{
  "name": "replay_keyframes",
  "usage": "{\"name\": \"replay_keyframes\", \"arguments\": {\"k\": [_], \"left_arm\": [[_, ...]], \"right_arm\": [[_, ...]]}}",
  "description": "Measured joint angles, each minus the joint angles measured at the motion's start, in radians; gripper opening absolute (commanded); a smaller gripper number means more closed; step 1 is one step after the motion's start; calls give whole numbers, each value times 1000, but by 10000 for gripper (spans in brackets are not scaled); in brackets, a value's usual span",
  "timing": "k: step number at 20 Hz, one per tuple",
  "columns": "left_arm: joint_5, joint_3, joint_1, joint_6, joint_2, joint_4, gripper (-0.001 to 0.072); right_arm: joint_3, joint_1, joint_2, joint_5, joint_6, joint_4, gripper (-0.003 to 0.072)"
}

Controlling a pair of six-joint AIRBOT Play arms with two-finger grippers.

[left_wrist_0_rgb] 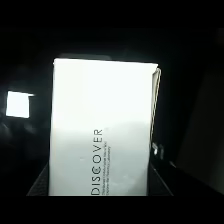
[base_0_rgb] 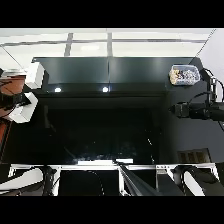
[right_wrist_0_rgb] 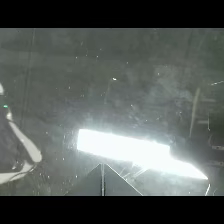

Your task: Fold the box and place the chain.

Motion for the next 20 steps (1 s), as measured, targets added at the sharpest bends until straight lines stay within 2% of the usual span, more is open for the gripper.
{"name": "replay_keyframes", "arguments": {"k": [8, 9, 10, 11, 13, 15, 16, 17, 18, 20], "left_arm": [[79, 174, -20, 36, -224, -60, 344], [90, 196, -31, 36, -246, -63, 408], [94, 220, -42, 37, -267, -64, 623], [94, 240, -51, 37, -282, -64, 718], [104, 294, -68, 36, -294, -64, 718], [72, 371, -76, 26, -295, -60, 714], [50, 417, -79, 11, -291, -59, 658], [8, 468, -80, -14, -286, -53, 396], [-42, 515, -82, -42, -282, -47, 33], [-143, 584, -85, -100, -257, -48, 20]], "right_arm": [[0, 0, -1, -34, 22, 0, 16], [0, 0, -1, -36, 27, -1, 16], [0, 0, -2, -39, 29, 0, 16], [0, 0, -3, -40, 33, 0, 16], [0, 0, -5, -42, 36, 0, 16], [0, 2, -7, -46, 37, -1, 16], [0, 7, -8, -53, 38, -1, 16], [0, 16, -10, -69, 39, -2, 16], [0, 32, -14, -90, 39, -1, 16], [0, 81, -31, -154, 40, -1, 16]]}}
